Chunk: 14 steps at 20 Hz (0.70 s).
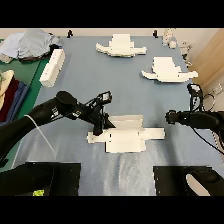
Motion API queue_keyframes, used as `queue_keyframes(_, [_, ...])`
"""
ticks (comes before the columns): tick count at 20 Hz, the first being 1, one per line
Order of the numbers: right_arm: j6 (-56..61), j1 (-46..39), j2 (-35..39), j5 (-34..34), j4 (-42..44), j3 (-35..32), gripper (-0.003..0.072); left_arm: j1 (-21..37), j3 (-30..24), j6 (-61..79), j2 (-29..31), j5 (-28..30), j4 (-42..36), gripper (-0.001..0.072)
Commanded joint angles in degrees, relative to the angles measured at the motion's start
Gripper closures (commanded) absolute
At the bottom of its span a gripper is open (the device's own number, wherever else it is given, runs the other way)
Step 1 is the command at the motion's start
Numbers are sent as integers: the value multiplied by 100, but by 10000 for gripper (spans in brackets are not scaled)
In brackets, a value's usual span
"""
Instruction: Fold the box.
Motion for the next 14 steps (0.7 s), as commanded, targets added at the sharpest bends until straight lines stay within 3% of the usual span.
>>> queue_keyframes(1, [186, -2, 2, 125, 166, 22, 204, -269, -378, 262, 186, 601, -4, 699])
queue_keyframes(7, [188, 0, 2, 122, 319, 22, 204, -192, -372, 361, 120, 778, -9, 698])
queue_keyframes(11, [186, 0, 2, 120, 420, 22, 204, 186, -190, 275, 118, 94, 234, 698])
queue_keyframes(14, [186, 0, 2, 125, 420, 22, 204, 254, -160, 278, 109, -105, 247, 698])
